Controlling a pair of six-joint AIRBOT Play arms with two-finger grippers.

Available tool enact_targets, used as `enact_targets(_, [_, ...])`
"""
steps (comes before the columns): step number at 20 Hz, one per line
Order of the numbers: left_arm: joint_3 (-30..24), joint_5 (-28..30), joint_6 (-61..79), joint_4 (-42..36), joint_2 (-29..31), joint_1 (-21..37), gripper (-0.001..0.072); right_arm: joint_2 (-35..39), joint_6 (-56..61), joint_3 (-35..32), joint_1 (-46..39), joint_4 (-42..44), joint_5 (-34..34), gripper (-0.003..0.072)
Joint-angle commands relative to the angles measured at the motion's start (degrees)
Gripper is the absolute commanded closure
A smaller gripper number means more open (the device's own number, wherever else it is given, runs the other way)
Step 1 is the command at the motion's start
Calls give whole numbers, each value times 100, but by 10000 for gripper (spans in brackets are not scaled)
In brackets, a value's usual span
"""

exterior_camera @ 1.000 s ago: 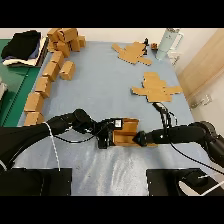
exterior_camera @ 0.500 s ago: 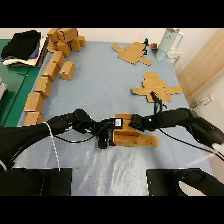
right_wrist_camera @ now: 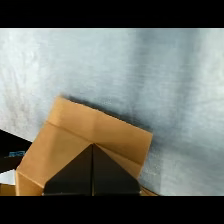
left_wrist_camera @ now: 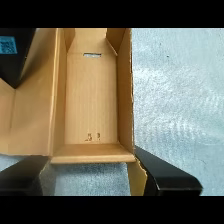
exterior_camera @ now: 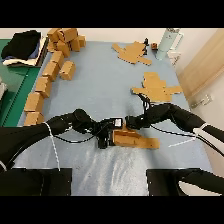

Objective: Fold the box.

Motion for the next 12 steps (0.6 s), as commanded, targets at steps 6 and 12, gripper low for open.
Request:
enact_targets(6, [2, 2, -4, 0, 0, 7, 234, 1893, -442, 251, 7, -1552, -1338, 683])
enact_targets(12, [2, 2, -4, 0, 0, 7, 234, 3580, -3567, -1519, 291, -1335, -2031, 94])
